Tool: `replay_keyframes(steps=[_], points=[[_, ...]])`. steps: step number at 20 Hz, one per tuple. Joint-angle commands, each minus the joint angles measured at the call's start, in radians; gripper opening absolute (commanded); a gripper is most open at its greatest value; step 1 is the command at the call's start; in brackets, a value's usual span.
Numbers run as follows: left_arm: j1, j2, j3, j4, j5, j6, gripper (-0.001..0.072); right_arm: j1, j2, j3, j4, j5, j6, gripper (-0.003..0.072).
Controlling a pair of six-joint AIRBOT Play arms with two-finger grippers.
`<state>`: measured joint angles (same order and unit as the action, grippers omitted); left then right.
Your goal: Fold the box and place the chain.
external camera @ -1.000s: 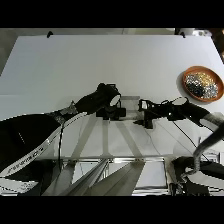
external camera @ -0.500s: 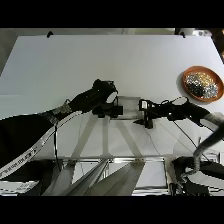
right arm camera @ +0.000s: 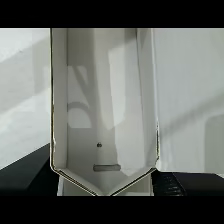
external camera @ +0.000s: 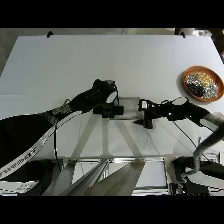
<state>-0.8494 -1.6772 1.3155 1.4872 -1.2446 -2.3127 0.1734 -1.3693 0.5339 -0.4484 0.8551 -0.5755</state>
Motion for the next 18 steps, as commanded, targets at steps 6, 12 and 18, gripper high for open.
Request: replay_keyframes(steps=[6, 12, 18], points=[[-0.011, -0.033, 0.0, 0.006, -0.002, 0.005, 0.0011, 0.0, 0.0, 0.0, 0.001, -0.002, -0.002, 0.0447], [-0.011, -0.04, 0.0, 0.011, -0.002, 0.006, 0.0218, 0.0, 0.0, 0.0, 0.001, -0.002, -0.002, 0.0447], [-0.011, -0.04, 0.0, 0.013, -0.002, 0.006, 0.001, 0.0, 0.0, 0.0, 0.001, -0.002, -0.002, 0.0447]])
